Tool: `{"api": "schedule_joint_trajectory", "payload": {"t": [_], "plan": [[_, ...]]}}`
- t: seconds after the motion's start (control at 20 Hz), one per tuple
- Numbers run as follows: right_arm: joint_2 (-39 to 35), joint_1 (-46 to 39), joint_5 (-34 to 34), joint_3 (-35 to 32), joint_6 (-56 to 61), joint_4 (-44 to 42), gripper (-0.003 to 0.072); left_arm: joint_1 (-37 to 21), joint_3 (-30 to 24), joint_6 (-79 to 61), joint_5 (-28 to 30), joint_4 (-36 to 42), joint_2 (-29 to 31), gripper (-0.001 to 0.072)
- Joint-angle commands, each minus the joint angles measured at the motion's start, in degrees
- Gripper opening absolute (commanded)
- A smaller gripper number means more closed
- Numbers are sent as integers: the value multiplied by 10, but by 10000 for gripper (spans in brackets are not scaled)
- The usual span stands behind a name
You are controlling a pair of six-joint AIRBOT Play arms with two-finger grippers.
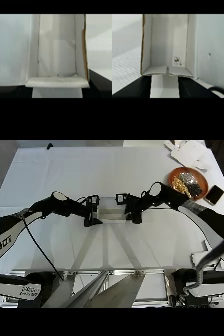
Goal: Fold the box and place the chain.
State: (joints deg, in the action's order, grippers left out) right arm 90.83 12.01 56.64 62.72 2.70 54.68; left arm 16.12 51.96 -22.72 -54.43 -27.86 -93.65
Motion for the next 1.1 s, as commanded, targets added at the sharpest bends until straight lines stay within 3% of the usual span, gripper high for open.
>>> {"api": "schedule_joint_trajectory", "payload": {"t": [0.0,0.1,0.2,0.3,0.45,0.65,0.7,0.8,0.9,1.0,1.05], "plan": [[0,1,17,0,1,0,359,0,0,0,-3,-2,0,380],[0,1,28,0,1,0,345,0,0,0,-2,-2,0,380],[0,1,29,0,5,-1,235,0,0,0,-2,-2,0,380],[0,1,21,0,5,-1,207,0,0,0,-3,-2,0,380],[0,1,11,0,5,-7,89,0,0,0,-3,-2,0,380],[0,1,-12,0,5,-42,49,0,0,0,-3,-2,0,380],[0,1,-17,0,5,-51,63,0,0,0,-2,-2,0,380],[0,1,-21,0,5,-64,212,0,0,0,-3,-2,0,380],[0,1,-21,0,5,-65,281,0,0,0,-3,-2,0,380],[0,1,-20,0,20,-65,441,0,0,0,-3,-2,0,380],[0,1,-22,0,36,-65,459,0,0,0,-3,-2,0,380]]}}
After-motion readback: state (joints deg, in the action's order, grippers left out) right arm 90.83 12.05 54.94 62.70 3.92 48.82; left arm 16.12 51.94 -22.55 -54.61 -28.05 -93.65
